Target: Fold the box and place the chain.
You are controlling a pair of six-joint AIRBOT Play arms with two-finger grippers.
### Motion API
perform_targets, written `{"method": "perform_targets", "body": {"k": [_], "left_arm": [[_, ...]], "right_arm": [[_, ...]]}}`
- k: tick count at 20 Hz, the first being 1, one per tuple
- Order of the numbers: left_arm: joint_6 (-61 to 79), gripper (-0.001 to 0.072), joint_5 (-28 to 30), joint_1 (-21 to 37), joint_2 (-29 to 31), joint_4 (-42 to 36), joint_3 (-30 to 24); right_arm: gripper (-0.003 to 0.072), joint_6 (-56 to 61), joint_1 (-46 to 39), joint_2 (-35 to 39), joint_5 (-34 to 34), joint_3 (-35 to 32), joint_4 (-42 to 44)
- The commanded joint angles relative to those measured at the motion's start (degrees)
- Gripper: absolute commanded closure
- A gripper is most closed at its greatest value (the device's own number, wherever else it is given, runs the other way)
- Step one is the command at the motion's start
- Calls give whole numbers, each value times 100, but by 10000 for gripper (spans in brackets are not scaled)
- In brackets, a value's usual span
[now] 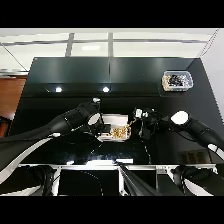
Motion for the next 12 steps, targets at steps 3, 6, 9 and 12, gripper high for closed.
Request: {"method": "perform_targets", "body": {"k": [3,6,9,12], "left_arm": [[0,680,13,-2,-4,2,-2],[2,680,17,-2,-4,2,-2],[2,680,17,-2,-4,2,-2],[0,680,17,-2,-4,2,-2]], "right_arm": [[-34,-863,52,-411,11,-15,505],[-34,-868,52,-514,7,-15,505],[-34,-866,52,-592,-15,-13,505],[-34,-837,103,-656,-120,17,516]]}}
